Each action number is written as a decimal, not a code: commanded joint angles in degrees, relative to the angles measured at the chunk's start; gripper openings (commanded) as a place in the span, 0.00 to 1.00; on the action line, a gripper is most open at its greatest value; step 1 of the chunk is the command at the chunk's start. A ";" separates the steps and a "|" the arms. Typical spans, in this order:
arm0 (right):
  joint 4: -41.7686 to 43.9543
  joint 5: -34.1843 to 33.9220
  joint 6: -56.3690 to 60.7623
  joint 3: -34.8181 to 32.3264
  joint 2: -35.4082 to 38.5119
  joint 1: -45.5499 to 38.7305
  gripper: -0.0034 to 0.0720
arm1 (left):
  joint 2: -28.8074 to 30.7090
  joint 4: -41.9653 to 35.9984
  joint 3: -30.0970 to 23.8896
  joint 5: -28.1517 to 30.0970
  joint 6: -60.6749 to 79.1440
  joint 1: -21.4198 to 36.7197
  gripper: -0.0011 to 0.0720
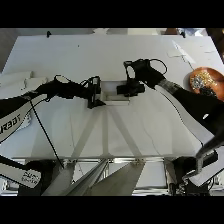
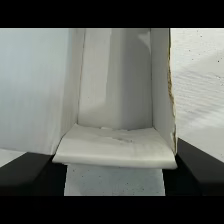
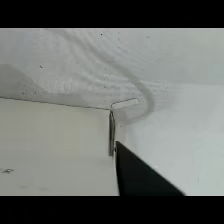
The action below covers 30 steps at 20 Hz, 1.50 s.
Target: Fold the box and place the chain.
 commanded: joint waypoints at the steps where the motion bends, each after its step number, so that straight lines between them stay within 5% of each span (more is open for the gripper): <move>1: -0.61 0.74 4.74 0.94 -0.92 0.04 0.06 | 0.04 0.02 0.04 0.02 0.09 0.02 0.53; 5: -0.55 0.79 6.01 0.96 -1.18 0.07 0.10 | 0.04 0.02 0.04 0.04 0.09 0.02 0.53; 7: -0.55 2.23 5.55 0.96 -0.98 0.04 0.60 | 0.04 0.02 0.04 0.02 0.09 0.02 0.53; 8: -0.55 3.61 4.72 1.07 -0.87 0.07 0.67 | 0.04 0.02 0.04 0.02 0.09 0.02 0.53; 12: -0.66 13.27 3.48 2.60 0.04 0.00 0.67 | 0.04 0.02 0.04 0.02 0.09 0.02 0.53; 20: -2.71 15.50 -1.66 2.58 11.74 -3.69 0.68 | 0.04 0.02 0.04 0.02 0.09 0.02 0.53; 30: -3.56 15.34 -16.44 2.58 22.32 -30.49 0.67 | 0.04 0.02 0.04 0.02 0.09 0.02 0.53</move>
